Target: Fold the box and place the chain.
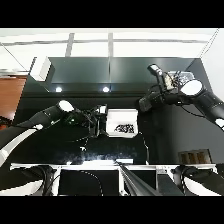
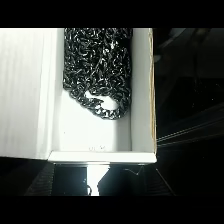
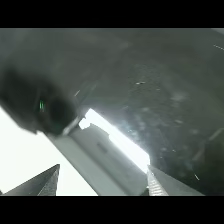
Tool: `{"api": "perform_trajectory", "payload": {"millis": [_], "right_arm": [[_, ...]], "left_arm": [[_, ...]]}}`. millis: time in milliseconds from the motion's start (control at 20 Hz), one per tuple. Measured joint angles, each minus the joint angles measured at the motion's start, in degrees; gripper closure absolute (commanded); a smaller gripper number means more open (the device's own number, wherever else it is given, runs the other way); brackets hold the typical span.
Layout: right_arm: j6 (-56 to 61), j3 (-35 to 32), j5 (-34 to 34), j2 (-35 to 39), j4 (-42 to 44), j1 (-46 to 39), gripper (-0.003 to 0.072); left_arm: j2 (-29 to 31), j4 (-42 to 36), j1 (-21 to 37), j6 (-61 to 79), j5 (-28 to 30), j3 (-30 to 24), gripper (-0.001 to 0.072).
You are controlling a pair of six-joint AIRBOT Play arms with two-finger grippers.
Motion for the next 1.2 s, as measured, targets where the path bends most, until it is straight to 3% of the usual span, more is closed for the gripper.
{"api": "perform_trajectory", "payload": {"millis": [250, 400, 900, 950, 1000, 1200], "right_arm": [[-10.67, 1.05, 11.21, 0.46, -1.44, 0.35, 0.0050], [-12.94, -0.02, 14.58, 1.90, -3.04, 0.79, 0.0051], [-23.74, -6.12, 6.82, 2.99, -4.55, 6.54, 0.0052], [-24.02, -6.23, 6.47, 2.99, -4.42, 6.69, 0.0111], [-24.22, -6.29, 6.25, 2.99, -4.11, 6.80, 0.0254], [-24.26, -6.40, 6.25, 2.99, -1.92, 7.04, 0.0257]], "left_arm": [[0.00, 0.00, 0.00, -0.02, -0.02, 0.00, 0.0305], [0.00, 0.00, 0.00, -0.02, -0.04, 0.00, 0.0305], [0.00, 0.00, 0.00, 0.00, -0.11, 0.00, 0.0305], [0.00, 0.02, 0.00, 0.00, -0.11, 0.00, 0.0305], [0.00, 0.02, 0.00, 0.00, -0.11, 0.00, 0.0305], [0.00, 0.02, 0.00, 0.00, -0.11, 0.00, 0.0305]]}}
